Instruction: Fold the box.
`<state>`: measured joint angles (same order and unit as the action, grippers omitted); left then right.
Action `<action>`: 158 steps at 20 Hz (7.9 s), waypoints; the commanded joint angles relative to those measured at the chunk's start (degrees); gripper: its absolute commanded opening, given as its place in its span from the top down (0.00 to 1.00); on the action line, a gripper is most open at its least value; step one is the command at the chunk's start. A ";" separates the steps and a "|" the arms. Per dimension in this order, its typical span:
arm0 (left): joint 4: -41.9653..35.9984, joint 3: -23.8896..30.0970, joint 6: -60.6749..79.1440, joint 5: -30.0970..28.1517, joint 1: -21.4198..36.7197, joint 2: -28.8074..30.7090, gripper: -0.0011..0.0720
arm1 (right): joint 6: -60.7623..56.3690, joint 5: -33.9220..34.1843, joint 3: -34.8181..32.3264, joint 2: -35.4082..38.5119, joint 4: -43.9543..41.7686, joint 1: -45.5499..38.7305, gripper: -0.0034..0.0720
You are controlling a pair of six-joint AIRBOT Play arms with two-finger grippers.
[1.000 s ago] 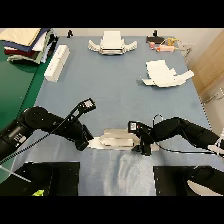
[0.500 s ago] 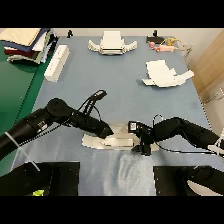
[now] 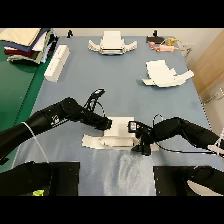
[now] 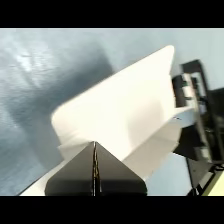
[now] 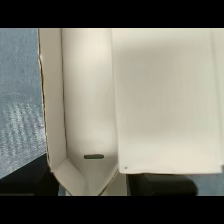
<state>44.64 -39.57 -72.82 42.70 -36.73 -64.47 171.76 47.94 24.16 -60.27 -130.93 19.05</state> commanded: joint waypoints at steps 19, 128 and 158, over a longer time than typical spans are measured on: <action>2.78 -1.90 1.07 4.02 3.39 4.37 0.97 | 0.24 -0.02 0.07 -0.02 0.04 -0.02 0.37; 11.54 9.62 48.89 0.92 -5.60 12.07 0.50 | 0.24 0.02 0.07 -0.02 0.09 -0.02 0.37; 16.04 8.04 39.32 1.16 -9.35 14.56 0.97 | 0.24 0.02 0.07 -0.02 0.09 -0.02 0.37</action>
<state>53.82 -30.74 -23.33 41.41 -46.68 -53.36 172.00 47.97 24.18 -60.29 -130.85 19.05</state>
